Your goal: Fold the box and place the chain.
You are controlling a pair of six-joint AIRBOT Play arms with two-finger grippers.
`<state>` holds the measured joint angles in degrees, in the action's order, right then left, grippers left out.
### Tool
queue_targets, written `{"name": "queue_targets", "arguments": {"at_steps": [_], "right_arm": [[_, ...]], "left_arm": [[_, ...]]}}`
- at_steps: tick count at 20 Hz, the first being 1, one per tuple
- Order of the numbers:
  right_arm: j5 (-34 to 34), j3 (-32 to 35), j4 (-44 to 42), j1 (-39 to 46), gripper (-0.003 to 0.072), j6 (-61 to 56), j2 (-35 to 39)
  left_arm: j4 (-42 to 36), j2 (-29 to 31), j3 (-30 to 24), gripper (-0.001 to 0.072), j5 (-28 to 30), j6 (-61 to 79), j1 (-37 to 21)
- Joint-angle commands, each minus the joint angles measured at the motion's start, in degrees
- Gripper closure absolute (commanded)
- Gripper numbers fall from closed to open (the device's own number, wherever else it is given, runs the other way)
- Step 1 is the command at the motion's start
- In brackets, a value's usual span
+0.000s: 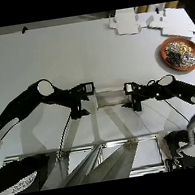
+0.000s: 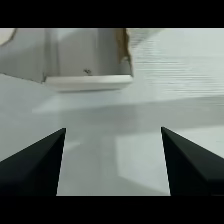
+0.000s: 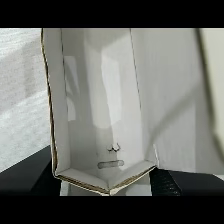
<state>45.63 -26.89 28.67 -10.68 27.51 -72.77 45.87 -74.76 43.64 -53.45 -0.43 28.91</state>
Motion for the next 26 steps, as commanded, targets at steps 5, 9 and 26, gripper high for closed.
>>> {"name": "queue_targets", "arguments": {"at_steps": [5,9,26], "right_arm": [[0.0,0.0,0.0,0.0,0.0346,0.0,0.0],[0.0,0.0,0.0,0.0,0.0346,0.0,0.0],[0.0,0.0,0.0,0.0,0.0346,0.0,0.0]], "left_arm": [[-20.6,-8.0,-4.5,0.0011,10.8,29.2,-0.9],[-22.7,-8.4,-4.5,0.0010,11.3,29.2,-0.2],[-25.6,-11.5,-4.5,0.0010,8.5,33.7,1.7]]}}
